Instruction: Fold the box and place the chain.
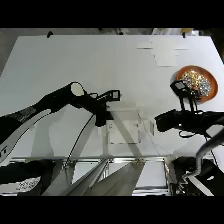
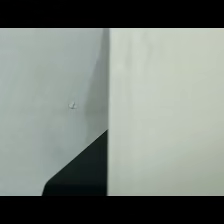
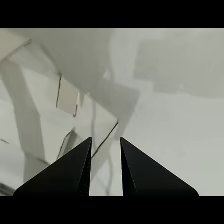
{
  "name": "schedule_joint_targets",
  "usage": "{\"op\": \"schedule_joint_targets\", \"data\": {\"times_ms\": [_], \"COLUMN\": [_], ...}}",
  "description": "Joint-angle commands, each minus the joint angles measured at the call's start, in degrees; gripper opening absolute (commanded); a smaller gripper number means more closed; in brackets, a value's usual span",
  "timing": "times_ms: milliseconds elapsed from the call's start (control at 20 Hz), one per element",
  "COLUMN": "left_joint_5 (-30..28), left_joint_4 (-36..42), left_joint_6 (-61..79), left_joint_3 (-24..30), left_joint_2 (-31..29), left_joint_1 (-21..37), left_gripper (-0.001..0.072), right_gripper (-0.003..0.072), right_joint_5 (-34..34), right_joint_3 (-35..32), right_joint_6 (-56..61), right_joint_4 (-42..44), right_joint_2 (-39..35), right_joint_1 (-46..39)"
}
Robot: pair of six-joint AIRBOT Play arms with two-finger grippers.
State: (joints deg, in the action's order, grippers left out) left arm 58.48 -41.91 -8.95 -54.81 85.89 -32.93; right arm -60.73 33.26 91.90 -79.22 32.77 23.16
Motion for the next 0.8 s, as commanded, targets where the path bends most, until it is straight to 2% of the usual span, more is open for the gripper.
{"op": "schedule_joint_targets", "data": {"times_ms": [0,400,600,750], "left_joint_5": [-2.67,-4.70,-7.78,-7.93], "left_joint_4": [-0.98,-1.05,-1.53,-2.56], "left_joint_6": [6.36,5.92,2.58,2.08], "left_joint_3": [-0.20,-0.20,-0.20,-0.20], "left_joint_2": [-0.26,3.58,3.67,3.67], "left_joint_1": [-1.51,-1.79,-1.81,-1.81], "left_gripper": [0.0003,0.0003,0.0003,0.0004], "right_gripper": [0.0208,0.0208,0.0207,0.0207], "right_joint_5": [-2.47,-3.50,-3.48,-3.58], "right_joint_3": [0.96,0.94,0.85,0.72], "right_joint_6": [-0.92,-0.94,-2.40,-2.56], "right_joint_4": [-2.25,-2.45,-2.47,-2.67], "right_joint_2": [-2.16,-2.16,-2.14,-2.14], "right_joint_1": [0.04,0.04,0.04,0.04]}}
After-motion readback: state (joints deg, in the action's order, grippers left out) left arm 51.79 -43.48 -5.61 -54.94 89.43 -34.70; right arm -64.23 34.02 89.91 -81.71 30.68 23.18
